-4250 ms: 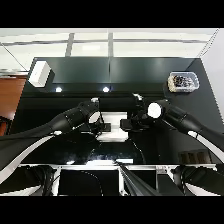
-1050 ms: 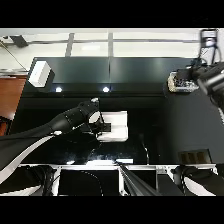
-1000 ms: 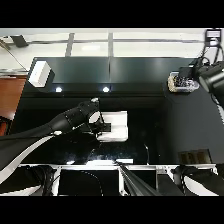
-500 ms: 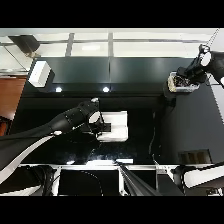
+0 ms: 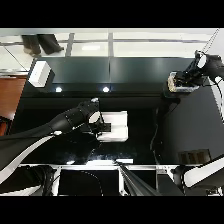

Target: Fold the box and place the chain.

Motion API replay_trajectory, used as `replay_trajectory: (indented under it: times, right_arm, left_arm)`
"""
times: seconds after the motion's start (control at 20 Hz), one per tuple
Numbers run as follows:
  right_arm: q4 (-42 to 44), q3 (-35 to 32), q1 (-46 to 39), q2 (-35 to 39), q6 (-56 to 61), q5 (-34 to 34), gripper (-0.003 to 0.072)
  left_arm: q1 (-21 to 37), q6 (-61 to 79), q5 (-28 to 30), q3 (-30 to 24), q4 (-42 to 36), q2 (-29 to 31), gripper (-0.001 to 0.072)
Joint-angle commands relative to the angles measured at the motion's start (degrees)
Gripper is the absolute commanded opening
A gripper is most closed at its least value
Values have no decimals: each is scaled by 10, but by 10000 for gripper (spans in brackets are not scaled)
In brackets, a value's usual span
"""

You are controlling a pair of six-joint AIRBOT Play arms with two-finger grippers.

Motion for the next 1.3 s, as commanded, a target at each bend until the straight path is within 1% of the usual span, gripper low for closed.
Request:
replay_trajectory:
  times: [0.0,0.05,0.25,0.45,0.6,0.75,0.85,0.95,1.0,1.1,1.25]
  right_arm:
    - [3,2,0,-8,-1,4,75]
    - [2,10,0,-7,-2,15,3]
    - [-2,50,-1,21,-51,63,5]
    - [-2,53,0,107,-96,86,5]
    - [21,53,0,185,-119,77,4]
    - [78,54,0,266,-158,36,6]
    - [110,69,4,305,-165,40,5]
    - [123,73,17,342,-174,63,6]
    - [130,73,24,360,-179,92,5]
    - [159,71,40,387,-202,170,6]
    - [194,36,89,427,-245,200,5]
  left_arm:
    - [0,0,0,0,0,0,26]
    - [0,0,0,0,0,0,26]
    - [0,0,0,0,0,0,26]
    - [0,0,0,0,0,0,26]
    - [0,0,0,0,0,0,26]
    - [0,0,0,0,0,0,26]
    - [0,0,0,0,0,0,26]
    - [0,0,0,0,0,0,26]
    - [0,0,0,0,0,0,26]
    - [0,0,0,0,0,0,26]
    - [0,0,-1,0,0,0,26]
